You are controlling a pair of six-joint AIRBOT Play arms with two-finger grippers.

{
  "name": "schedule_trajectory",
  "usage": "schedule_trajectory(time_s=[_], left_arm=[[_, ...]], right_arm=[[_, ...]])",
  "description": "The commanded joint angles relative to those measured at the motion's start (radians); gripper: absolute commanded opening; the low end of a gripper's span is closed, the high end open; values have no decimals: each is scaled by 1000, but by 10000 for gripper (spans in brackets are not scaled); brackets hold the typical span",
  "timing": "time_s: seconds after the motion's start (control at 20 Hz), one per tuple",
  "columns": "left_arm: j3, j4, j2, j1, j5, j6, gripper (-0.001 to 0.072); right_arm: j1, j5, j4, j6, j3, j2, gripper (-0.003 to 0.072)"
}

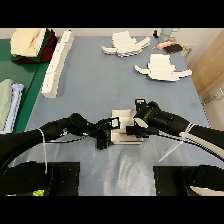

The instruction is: Fold the box.

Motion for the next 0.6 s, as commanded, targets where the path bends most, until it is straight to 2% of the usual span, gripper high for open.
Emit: schedule_trajectory(time_s=[0.0,0.15,0.25,0.3,0.55], left_arm=[[1,-1,0,0,0,-2,520],[1,-1,0,0,0,-2,520],[1,-1,0,0,0,-2,520],[1,-1,0,0,0,-2,520],[1,-1,0,0,0,-2,520]], right_arm=[[3,25,-47,23,3,-12,2],[4,17,-49,21,4,-11,10],[4,18,-32,20,4,-5,387],[4,18,-18,10,4,3,411],[1,52,-8,11,8,103,411]])
